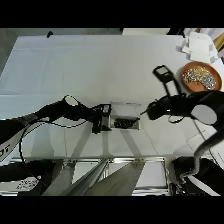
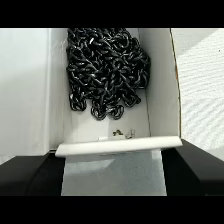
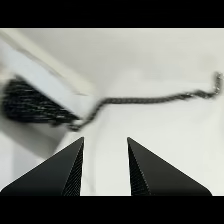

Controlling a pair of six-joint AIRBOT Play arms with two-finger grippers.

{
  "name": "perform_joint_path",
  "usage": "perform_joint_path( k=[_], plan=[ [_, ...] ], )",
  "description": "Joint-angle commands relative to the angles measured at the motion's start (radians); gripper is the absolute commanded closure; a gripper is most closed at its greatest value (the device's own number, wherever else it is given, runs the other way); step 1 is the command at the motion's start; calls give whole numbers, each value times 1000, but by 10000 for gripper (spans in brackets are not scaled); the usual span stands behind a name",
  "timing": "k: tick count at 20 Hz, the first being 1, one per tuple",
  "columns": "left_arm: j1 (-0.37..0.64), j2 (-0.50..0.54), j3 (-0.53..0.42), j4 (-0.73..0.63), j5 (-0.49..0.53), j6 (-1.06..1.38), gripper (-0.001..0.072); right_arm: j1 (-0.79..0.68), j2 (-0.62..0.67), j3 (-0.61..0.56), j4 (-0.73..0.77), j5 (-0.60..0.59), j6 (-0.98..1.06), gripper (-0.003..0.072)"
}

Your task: Fold the box and place the chain.

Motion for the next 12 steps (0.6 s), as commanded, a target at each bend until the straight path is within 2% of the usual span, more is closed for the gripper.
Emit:
perform_joint_path(
  k=[1, 5, 9, 12],
  plan=[
    [1, 0, 0, 0, 0, 0, 297, -124, -16, -35, -112, -28, 16, 375],
    [1, 0, 0, 0, 0, 0, 297, -174, -219, -56, -122, -180, 16, 265],
    [1, 0, 0, 0, 0, 0, 297, -179, -391, -56, -135, -233, 16, 267],
    [1, 0, 0, 0, 0, 0, 297, -179, -454, -56, -135, -264, 25, 272]
  ],
)
